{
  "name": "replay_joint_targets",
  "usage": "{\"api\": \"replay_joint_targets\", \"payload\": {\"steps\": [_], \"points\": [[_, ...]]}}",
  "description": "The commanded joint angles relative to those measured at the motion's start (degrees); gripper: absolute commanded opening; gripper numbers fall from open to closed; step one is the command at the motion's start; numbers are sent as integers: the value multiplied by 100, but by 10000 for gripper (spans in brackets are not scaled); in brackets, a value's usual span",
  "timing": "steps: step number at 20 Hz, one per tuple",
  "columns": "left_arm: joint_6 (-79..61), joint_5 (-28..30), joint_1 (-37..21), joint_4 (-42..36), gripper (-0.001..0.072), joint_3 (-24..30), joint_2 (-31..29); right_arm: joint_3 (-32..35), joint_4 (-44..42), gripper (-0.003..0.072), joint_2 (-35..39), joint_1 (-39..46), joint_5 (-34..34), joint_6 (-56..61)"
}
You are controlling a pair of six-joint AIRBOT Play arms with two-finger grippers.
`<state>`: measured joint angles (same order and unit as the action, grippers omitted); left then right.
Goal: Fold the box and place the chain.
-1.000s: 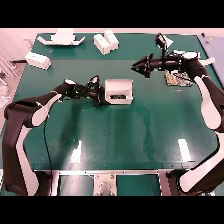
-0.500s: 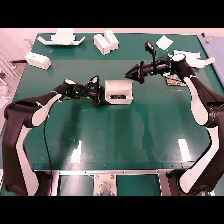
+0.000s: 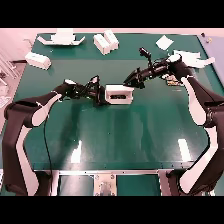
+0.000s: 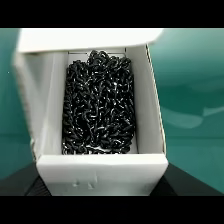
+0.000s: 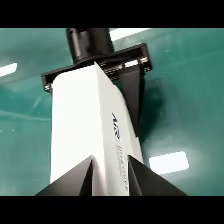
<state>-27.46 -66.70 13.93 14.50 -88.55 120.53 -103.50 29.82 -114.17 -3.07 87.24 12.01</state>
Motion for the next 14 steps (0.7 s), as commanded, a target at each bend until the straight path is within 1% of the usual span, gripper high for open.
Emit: {"api": "replay_joint_targets", "payload": {"steps": [1,3,11,14], "points": [[0,0,-4,-2,537,-7,-4,-4,90,269,2,-101,372,177],[0,-2,-4,-2,537,-7,-4,-4,120,268,2,-166,514,280],[0,-35,-4,-2,537,-7,-4,-13,142,269,7,-256,435,304],[0,-37,-4,-2,537,-7,-4,-33,619,269,90,-245,417,389]]}}
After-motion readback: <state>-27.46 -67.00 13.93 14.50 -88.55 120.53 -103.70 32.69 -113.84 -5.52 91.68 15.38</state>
